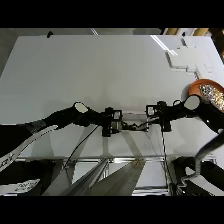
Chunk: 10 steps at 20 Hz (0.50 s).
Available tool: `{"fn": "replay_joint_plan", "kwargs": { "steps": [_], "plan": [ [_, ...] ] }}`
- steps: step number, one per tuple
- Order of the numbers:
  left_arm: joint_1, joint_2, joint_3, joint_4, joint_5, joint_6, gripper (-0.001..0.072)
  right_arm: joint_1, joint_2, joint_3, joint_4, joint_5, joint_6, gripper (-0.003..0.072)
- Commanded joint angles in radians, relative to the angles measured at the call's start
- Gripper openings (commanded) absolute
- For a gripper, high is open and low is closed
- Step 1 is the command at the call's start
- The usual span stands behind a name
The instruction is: Fold the box and place the chain.
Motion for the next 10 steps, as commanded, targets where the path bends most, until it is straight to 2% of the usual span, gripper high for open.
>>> {"fn": "replay_joint_plan", "kwargs": {
  "steps": [1,10],
  "plan": [
    [0.0,0.0,0.0,0.0,0.0,0.0,0.0273,-0.001,-0.001,-0.013,0.009,-0.017,-0.002,0.0175],
    [0.0,0.0,0.0,0.0,0.0,0.0,0.0273,-0.001,-0.001,-0.054,0.06,-0.027,-0.027,0.0168]
  ]
}}
